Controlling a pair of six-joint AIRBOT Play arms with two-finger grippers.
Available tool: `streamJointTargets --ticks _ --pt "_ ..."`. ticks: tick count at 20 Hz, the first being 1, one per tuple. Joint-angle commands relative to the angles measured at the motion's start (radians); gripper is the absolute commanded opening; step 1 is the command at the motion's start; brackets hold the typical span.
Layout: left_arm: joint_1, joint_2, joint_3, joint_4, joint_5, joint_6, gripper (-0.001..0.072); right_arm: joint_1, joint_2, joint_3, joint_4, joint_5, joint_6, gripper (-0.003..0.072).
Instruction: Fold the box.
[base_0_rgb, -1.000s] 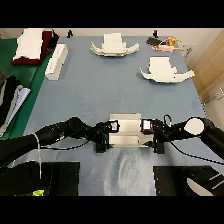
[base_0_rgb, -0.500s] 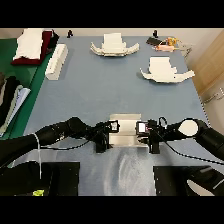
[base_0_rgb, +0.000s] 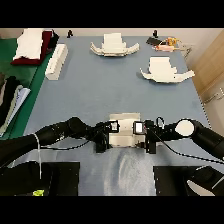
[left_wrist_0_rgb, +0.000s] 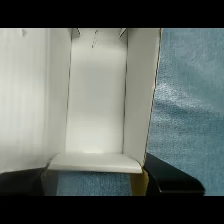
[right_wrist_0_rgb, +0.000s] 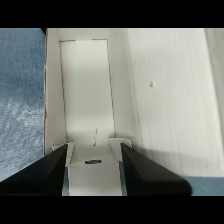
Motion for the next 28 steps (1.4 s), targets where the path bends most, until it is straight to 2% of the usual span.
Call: streamJointTargets --ticks 1,2,3,4,6,9,11,13,17,22,25,28 --pt "0.000 0.000 0.000 0.000 0.000 0.000 0.0469 0.002 0.019 0.000 -0.065 0.024 0.094 0.0536" --pt "0.000 0.000 0.000 0.000 0.000 0.000 0.0469 0.002 0.034 0.002 -0.113 0.024 0.183 0.0421" --pt "0.000 0.000 0.000 0.000 0.000 0.000 0.0469 0.002 0.053 0.007 -0.166 0.023 0.315 0.0265" --pt "0.000 0.000 0.000 0.000 0.000 0.000 0.0469 0.002 0.071 0.013 -0.207 0.023 0.481 0.0156" --pt "0.000 0.000 0.000 0.000 0.000 0.000 0.0469 0.002 0.108 0.031 -0.315 0.057 0.862 0.0004" --pt "0.000 0.000 0.000 0.000 0.000 0.000 0.0469 0.001 0.165 0.082 -0.581 0.210 1.324 0.0005" --pt "0.000 0.000 0.000 0.000 0.000 0.000 0.0469 -0.002 0.204 0.115 -0.822 0.300 1.627 0.0005" --pt "0.000 0.000 0.000 0.000 0.000 0.000 0.0469 -0.034 0.213 0.126 -0.952 0.361 1.797 0.0005" --pt "0.000 0.000 0.000 0.000 0.000 0.000 0.0469 -0.174 0.100 0.121 -0.833 0.392 1.778 0.0005" --pt "0.000 0.000 0.000 0.000 0.000 0.000 0.0469 -0.195 -0.072 0.120 -0.480 0.348 1.509 0.0005" --pt "0.000 0.000 0.000 0.000 0.000 0.000 0.0468 -0.195 -0.084 0.124 -0.343 0.345 1.423 0.0005" --pt "0.000 0.000 0.000 0.000 0.000 0.000 0.0469 -0.195 -0.026 0.126 -0.270 0.347 1.417 0.0005"
